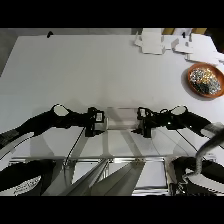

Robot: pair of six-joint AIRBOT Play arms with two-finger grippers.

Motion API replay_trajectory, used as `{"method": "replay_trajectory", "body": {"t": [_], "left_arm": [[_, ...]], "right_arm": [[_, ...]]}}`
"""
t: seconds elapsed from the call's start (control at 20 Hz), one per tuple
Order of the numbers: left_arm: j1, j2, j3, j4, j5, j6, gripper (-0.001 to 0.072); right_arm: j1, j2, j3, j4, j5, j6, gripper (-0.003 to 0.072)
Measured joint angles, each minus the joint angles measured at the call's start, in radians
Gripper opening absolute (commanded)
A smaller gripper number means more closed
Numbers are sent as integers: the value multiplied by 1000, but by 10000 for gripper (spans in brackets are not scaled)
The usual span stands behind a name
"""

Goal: Fold the box and place the chain.

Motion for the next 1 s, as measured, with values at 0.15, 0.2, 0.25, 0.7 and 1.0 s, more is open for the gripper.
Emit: {"method": "replay_trajectory", "body": {"t": [0.15, 0.2, 0.25, 0.7, 1.0], "left_arm": [[15, -15, 4, -34, 0, 29, 705], [18, -18, 8, -42, -2, 36, 706], [19, -21, 13, -47, -5, 40, 706], [16, -89, 82, -15, -70, 53, 706], [11, -85, 90, 36, -101, 53, 706]], "right_arm": [[0, 0, 0, 0, 0, 0, 308], [0, 0, 0, 0, 0, 0, 308], [0, 0, 0, 0, 0, 0, 308], [0, 0, 0, 0, 0, 0, 308], [0, 0, 0, 0, 0, 0, 308]]}}
